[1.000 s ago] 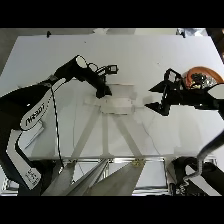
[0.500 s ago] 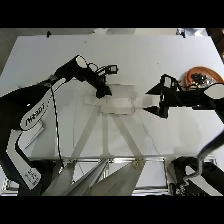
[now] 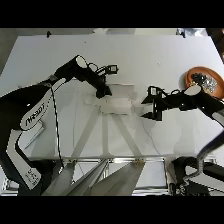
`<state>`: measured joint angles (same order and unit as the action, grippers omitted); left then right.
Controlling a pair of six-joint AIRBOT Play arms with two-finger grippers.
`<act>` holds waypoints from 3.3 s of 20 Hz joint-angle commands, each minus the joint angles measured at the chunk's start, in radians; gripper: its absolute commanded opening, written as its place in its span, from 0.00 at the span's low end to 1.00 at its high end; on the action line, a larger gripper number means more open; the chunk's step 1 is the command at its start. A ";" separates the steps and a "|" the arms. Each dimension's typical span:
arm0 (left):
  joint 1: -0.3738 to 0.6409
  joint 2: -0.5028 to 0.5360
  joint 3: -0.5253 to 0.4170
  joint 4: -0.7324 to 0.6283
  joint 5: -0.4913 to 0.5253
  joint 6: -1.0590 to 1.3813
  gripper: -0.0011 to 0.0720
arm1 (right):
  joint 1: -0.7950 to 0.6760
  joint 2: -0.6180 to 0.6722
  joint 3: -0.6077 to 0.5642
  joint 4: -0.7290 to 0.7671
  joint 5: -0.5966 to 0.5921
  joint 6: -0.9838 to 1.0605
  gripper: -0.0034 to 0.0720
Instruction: Fold the box and place the chain.
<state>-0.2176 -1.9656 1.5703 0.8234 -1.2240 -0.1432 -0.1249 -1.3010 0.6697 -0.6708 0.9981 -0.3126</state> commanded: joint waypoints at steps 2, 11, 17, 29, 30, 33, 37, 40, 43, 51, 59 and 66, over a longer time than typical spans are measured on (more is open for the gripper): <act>0.000 -0.001 0.000 0.000 0.000 0.000 0.03 | 0.030 -0.034 -0.049 0.123 -0.150 -0.084 0.96; 0.000 -0.001 0.000 0.000 0.000 0.000 0.03 | 0.163 -0.060 -0.080 0.378 -0.311 -0.157 0.96; 0.000 -0.001 0.000 0.000 0.000 0.000 0.03 | 0.163 -0.055 -0.080 0.356 -0.341 -0.022 0.96; 0.000 -0.001 0.000 0.000 0.000 0.000 0.03 | 0.156 -0.030 -0.076 0.233 -0.409 0.235 0.96; 0.000 -0.001 0.000 0.000 0.000 0.000 0.03 | 0.156 -0.030 -0.076 0.264 -0.409 0.209 0.96; 0.000 -0.001 0.000 0.000 0.000 0.000 0.03 | 0.156 -0.030 -0.076 0.315 -0.408 0.153 0.96; 0.000 -0.001 0.000 0.000 0.000 0.000 0.03 | 0.156 -0.030 -0.075 0.309 -0.406 0.146 0.96; 0.000 -0.001 0.000 0.000 0.000 0.000 0.03 | 0.156 -0.030 -0.074 0.305 -0.335 0.089 0.96; 0.000 -0.001 0.000 0.000 0.000 0.000 0.03 | 0.156 -0.030 -0.074 0.304 -0.275 0.050 0.96; 0.000 -0.001 0.000 0.000 0.000 0.000 0.03 | 0.156 -0.030 -0.074 0.070 -0.272 0.178 0.96; 0.000 -0.001 0.000 0.000 0.000 0.000 0.03 | 0.156 -0.030 -0.074 0.264 -0.344 0.174 0.96; 0.000 -0.001 0.000 0.000 0.000 0.000 0.03 | 0.156 -0.031 -0.042 0.275 -0.352 0.173 0.96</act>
<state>-0.2176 -1.9656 1.5703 0.8234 -1.2236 -0.1432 0.0315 -1.3319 0.6086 -0.4046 0.6525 -0.1383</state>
